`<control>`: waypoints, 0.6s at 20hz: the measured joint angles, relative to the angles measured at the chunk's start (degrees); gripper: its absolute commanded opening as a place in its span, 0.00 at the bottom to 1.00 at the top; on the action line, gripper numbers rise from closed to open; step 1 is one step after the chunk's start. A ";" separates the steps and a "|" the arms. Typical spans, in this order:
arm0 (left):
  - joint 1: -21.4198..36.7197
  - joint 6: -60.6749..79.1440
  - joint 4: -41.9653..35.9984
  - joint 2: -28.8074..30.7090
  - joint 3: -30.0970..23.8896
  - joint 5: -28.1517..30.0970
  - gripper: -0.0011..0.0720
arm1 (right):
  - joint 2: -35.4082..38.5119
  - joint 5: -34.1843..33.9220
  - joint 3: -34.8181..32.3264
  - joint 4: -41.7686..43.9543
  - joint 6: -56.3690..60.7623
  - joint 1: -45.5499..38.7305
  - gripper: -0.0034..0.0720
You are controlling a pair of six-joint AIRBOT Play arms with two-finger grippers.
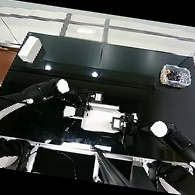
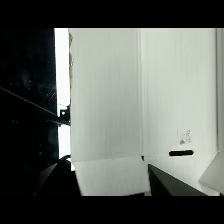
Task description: Fold the box and place the chain.
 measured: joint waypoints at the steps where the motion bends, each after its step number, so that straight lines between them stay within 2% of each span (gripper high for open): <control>1: 0.00 0.00 0.00 0.00 0.00 0.00 0.05 | -0.13 -1.51 0.00 1.01 -0.04 0.66 0.89; 7: 0.00 -0.02 0.00 0.00 0.00 0.00 0.05 | -0.02 -6.71 0.70 4.57 0.22 1.75 0.89; 9: 0.00 0.00 0.00 0.00 0.00 0.00 0.05 | 0.28 -6.64 1.88 4.92 0.90 0.22 0.89; 12: 0.00 0.00 0.00 0.00 0.00 0.00 0.05 | 0.50 -2.99 4.59 5.25 1.03 -3.76 0.89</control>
